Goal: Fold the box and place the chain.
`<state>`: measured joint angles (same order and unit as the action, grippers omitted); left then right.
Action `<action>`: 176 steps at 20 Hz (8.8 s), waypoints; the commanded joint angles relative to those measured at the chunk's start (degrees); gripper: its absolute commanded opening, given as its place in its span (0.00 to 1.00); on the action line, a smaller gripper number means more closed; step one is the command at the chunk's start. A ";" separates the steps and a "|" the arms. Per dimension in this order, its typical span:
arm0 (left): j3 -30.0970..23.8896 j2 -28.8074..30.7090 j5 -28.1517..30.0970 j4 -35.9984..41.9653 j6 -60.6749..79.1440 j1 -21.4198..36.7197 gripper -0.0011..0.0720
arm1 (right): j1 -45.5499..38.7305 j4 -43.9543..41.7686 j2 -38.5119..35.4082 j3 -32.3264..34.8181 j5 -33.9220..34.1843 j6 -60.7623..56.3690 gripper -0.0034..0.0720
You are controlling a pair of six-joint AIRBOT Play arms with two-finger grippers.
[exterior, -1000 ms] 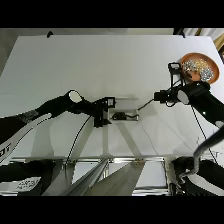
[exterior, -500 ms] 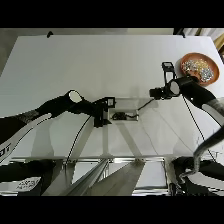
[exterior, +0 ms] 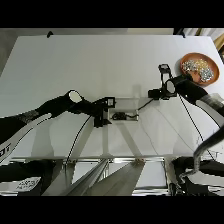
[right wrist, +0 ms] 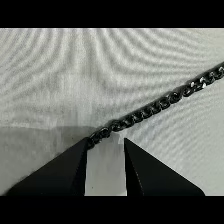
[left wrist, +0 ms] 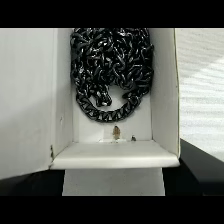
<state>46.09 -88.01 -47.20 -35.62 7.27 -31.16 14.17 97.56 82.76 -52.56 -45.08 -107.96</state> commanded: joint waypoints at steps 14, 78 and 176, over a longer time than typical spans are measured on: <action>0.00 0.04 0.00 -0.02 0.00 0.00 0.03 | 0.04 -1.95 -2.14 -0.07 -0.72 6.80 0.07; 0.00 0.04 0.02 -0.02 0.00 0.00 0.03 | 32.46 -5.66 -33.75 5.70 -5.16 1.20 0.31; 0.00 0.04 0.00 -0.02 0.00 0.00 0.03 | 18.62 -33.24 -21.14 6.62 -6.43 27.45 0.07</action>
<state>46.09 -88.01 -47.20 -35.62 7.25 -31.16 30.89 64.45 57.93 -46.74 -51.92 -80.82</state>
